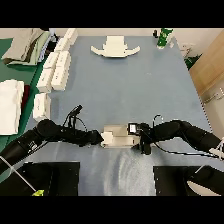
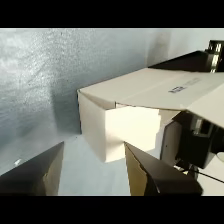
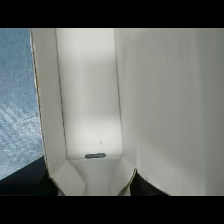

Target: Fold the box.

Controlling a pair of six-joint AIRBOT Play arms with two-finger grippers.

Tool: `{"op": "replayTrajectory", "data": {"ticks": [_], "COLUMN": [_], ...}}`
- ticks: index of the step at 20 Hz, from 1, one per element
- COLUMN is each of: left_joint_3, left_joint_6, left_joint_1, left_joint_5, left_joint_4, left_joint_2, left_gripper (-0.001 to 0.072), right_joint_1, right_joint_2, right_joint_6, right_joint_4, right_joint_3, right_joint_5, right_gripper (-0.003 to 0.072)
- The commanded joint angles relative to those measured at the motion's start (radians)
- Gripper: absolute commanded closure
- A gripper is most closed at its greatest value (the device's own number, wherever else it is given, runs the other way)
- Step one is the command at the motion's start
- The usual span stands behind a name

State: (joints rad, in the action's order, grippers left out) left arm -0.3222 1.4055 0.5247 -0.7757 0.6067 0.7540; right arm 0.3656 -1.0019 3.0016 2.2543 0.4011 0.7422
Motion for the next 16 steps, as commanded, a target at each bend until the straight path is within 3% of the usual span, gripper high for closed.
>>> {"op": "replayTrajectory", "data": {"ticks": [1,3,4,6,11,16], "left_joint_3": [-0.001,-0.002,-0.006,-0.021,-0.135,-0.263], "left_joint_6": [-0.003,-0.003,-0.002,0.044,0.477,0.722], "left_joint_1": [0.0,0.0,0.009,0.055,0.246,0.402], "left_joint_5": [0.046,0.047,0.046,0.067,0.092,0.041], "left_joint_4": [-0.022,-0.024,-0.016,0.037,0.463,0.651], "left_joint_2": [0.001,0.0,0.001,0.001,0.043,0.184], "left_gripper": [0.0136,0.0137,0.019,0.0226,0.0227,0.0227], "right_joint_1": [0.0,0.0,0.0,0.0,0.0,0.0], "right_joint_2": [0.0,0.0,0.0,0.0,0.0,0.0], "right_joint_6": [0.0,0.0,0.0,0.0,0.0,0.0], "right_joint_4": [0.0,0.0,0.0,0.0,0.0,0.0], "right_joint_3": [0.0,0.0,0.0,0.0,0.0,0.0], "right_joint_5": [0.0,0.0,0.0,0.0,0.0,0.0], "right_gripper": [0.0237,0.0238,0.0237,0.0237,0.0237,0.0237]}}
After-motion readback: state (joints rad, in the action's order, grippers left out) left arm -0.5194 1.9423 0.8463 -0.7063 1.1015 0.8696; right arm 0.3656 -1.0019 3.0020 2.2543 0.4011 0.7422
